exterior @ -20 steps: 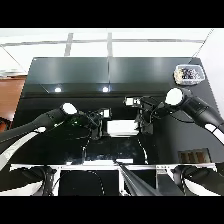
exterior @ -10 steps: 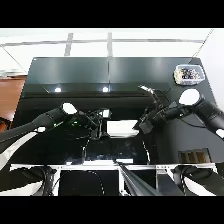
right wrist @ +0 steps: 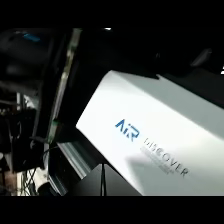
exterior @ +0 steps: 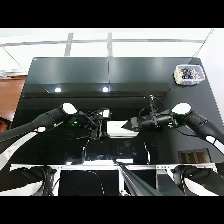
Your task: Fold the box and place the chain.
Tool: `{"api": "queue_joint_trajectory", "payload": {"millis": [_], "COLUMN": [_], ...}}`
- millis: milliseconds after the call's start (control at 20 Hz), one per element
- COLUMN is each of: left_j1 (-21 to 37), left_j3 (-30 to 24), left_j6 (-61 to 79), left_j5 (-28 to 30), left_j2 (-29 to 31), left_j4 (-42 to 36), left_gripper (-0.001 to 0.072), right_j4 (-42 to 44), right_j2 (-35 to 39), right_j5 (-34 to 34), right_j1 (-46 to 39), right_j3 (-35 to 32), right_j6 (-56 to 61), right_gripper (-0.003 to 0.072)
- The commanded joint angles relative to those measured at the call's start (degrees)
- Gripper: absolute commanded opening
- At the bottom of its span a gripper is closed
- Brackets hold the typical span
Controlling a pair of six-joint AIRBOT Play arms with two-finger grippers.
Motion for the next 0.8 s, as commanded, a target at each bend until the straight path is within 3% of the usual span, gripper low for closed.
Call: {"api": "queue_joint_trajectory", "payload": {"millis": [0, 300, 750], "left_j1": [0.0, 0.0, 0.0], "left_j3": [0.0, 0.0, 0.0], "left_j6": [0.0, 0.1, 0.1], "left_j5": [0.0, 0.0, 0.0], "left_j2": [0.0, 0.0, 0.0], "left_j4": [0.0, 0.0, 0.0], "left_gripper": [0.034, 0.034, 0.0353], "right_j4": [-0.3, -9.2, -10.5], "right_j2": [-1.4, -1.5, -2.4], "right_j5": [-2.4, -2.1, -5.6], "right_j1": [0.4, 0.4, 0.4], "right_j3": [-0.4, -0.4, -0.4], "right_j6": [1.2, 5.4, 5.4], "right_gripper": [0.0009, 0.0009, 0.0009]}}
